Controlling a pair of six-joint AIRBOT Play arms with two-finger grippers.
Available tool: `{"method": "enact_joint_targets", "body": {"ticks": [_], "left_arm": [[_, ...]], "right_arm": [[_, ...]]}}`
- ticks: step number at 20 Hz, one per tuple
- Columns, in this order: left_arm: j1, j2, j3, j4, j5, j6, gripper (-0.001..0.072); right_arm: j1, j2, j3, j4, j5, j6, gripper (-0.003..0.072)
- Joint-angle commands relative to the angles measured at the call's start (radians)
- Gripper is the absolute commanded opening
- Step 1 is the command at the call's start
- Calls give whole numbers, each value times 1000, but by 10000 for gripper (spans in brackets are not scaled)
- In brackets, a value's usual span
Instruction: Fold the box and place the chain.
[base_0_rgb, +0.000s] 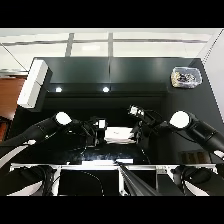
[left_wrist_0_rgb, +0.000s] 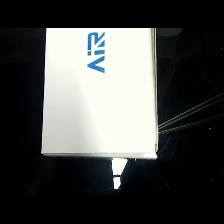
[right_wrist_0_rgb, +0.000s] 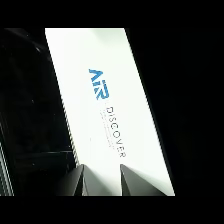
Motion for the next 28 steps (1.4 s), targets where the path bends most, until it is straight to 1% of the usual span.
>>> {"method": "enact_joint_targets", "body": {"ticks": [1,4,5,6,7,8,9,10,12,15,20,26,28], "left_arm": [[-1,-1,0,0,0,-1,360],[-1,-1,0,0,0,-1,360],[-1,-1,0,0,0,-1,360],[-1,-1,0,0,0,-1,360],[-1,-1,0,0,0,-2,360],[-1,-1,0,0,0,-1,360],[-1,-1,0,0,0,-1,360],[-1,-1,0,0,0,-1,360],[-1,-1,0,0,0,-1,360],[-1,-1,0,0,0,-1,360],[-1,-1,0,0,0,-1,360],[-1,-1,0,0,0,-1,360],[-1,-1,0,0,0,-1,360]], "right_arm": [[-1,17,39,9,81,85,287],[-12,69,103,10,161,284,276],[-26,84,111,13,175,384,89],[-35,87,106,21,168,525,43],[-36,86,82,37,124,666,42],[-32,85,42,84,65,745,42],[-31,80,-9,155,0,773,42],[-31,68,-51,213,-28,772,42],[-31,33,-105,266,-68,765,42],[-31,-13,-117,275,-105,750,42],[-29,-69,-117,261,-119,750,42],[-29,-71,-116,253,-117,742,42],[-30,-71,-111,257,-93,727,42]]}}
